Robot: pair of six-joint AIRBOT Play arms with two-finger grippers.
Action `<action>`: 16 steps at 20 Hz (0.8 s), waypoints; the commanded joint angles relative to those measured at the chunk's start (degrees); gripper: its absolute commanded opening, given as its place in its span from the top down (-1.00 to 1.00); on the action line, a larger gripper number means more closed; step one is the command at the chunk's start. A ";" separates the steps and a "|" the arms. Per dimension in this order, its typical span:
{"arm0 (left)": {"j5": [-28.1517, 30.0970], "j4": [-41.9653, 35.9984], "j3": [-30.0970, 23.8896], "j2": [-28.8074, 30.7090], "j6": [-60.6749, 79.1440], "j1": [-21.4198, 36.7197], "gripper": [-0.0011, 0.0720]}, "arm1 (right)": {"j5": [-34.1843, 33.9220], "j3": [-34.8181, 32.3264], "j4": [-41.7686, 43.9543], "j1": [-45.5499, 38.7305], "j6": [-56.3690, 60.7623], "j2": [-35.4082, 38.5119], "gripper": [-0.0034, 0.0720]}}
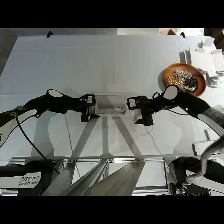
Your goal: Fold the box and place the chain.
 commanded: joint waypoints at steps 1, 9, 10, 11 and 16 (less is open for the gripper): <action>-0.17 0.07 -0.02 0.00 0.04 0.00 0.39 | 1.86 0.04 -2.86 0.00 3.87 2.25 -0.93; -0.17 0.04 -0.02 -0.02 0.04 0.00 0.39 | 3.26 0.09 8.70 0.00 5.35 10.19 -0.25; -0.17 0.07 -0.02 0.00 0.04 0.00 0.39 | 2.82 0.09 11.85 0.00 5.35 10.19 0.37; -0.17 0.04 -0.02 0.00 0.04 0.00 0.39 | 2.12 0.07 14.78 0.00 5.25 10.19 0.88; -0.17 0.07 -0.02 -0.02 0.04 0.00 0.39 | -13.62 0.09 25.09 0.00 4.44 8.33 0.91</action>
